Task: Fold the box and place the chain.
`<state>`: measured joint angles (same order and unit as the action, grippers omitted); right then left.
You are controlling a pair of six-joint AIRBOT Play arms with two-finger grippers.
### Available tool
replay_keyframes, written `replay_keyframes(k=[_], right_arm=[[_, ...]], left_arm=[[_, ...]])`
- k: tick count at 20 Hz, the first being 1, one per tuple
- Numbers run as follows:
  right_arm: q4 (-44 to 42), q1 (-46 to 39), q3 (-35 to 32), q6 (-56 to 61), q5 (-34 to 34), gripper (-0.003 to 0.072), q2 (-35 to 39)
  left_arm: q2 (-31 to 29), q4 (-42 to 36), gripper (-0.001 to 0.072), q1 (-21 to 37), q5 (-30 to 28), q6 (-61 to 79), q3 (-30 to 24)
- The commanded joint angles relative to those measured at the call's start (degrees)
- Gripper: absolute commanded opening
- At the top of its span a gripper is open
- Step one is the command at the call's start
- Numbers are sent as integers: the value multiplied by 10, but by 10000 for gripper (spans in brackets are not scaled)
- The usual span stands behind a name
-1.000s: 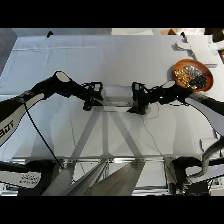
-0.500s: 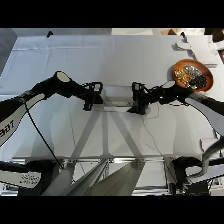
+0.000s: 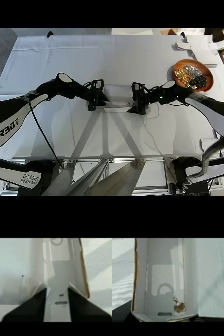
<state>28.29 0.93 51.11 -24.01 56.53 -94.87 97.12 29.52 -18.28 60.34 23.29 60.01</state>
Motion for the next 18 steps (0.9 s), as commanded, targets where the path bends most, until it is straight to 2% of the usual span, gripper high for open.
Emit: replay_keyframes(k=[1, 4, 5, 7, 11, 14, 18], right_arm=[[0, 0, 1, 0, 1, 530, 0], [0, 0, 1, 0, 1, 530, 0], [0, 0, 1, 0, 1, 530, 0], [0, 0, 1, 0, 1, 530, 0], [0, 0, 1, 0, 1, 530, 0], [0, 0, 1, 0, 0, 530, 0], [0, 0, 1, 0, 1, 530, 0]], left_arm=[[3, -7, 405, -4, -1, -4, 0], [2, -7, 414, -4, -1, -4, 0], [2, -7, 372, -4, -1, -4, 0], [1, -7, 21, -3, 7, -10, 0], [-24, 2, 9, -2, 21, -41, 0], [-82, 31, 6, 5, 22, -107, 0], [-174, 78, 5, 36, 55, -201, 0]])
